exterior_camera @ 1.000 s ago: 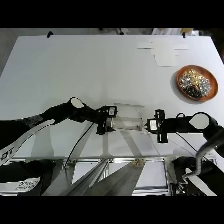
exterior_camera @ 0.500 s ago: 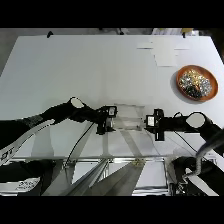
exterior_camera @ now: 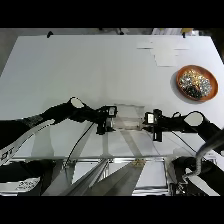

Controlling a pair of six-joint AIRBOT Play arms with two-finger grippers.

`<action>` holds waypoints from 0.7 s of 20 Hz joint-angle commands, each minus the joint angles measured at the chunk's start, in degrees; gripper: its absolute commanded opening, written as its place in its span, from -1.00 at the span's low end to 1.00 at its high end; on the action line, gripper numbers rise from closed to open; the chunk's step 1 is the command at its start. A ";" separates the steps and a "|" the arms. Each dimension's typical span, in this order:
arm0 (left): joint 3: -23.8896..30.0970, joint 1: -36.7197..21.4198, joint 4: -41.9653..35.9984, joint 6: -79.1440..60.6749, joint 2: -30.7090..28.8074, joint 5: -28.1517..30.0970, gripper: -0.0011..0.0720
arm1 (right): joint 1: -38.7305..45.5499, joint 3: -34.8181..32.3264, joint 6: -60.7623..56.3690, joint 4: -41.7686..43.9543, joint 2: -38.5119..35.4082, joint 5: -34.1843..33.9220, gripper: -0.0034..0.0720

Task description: Fold the box and place the chain.

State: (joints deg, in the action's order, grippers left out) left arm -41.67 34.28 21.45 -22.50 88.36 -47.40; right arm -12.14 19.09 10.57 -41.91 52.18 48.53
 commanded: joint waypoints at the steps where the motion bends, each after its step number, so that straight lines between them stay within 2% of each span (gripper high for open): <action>1: 0.02 0.02 -0.02 0.00 0.02 0.00 0.01 | -0.07 -0.17 0.04 2.43 0.09 -1.53 -0.50; 4: 0.02 0.02 -0.02 0.00 0.02 0.02 0.01 | -1.60 -0.17 0.46 3.30 0.11 -2.03 -0.50; 7: 0.02 0.02 0.00 0.00 0.02 0.02 0.01 | -5.22 -0.17 0.24 3.32 2.47 -5.29 -0.45; 10: 0.02 0.02 -0.02 0.00 0.02 0.02 0.01 | -5.40 -0.17 0.00 3.37 4.94 -6.51 -0.15; 12: 0.02 0.02 -0.02 0.00 0.02 0.00 0.01 | -5.40 -0.17 -0.04 3.39 4.96 -7.48 -0.08; 13: 0.02 0.02 0.00 0.00 0.02 0.00 0.01 | -5.40 -0.17 -0.07 3.37 4.96 -7.50 0.12; 14: 0.02 0.02 -0.02 0.00 0.02 0.00 0.01 | -5.40 -0.17 -0.31 3.37 4.96 -7.45 0.18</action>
State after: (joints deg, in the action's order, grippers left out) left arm -41.67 34.28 21.45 -22.52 88.36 -47.42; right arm -17.26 18.94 10.66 -38.57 56.62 42.37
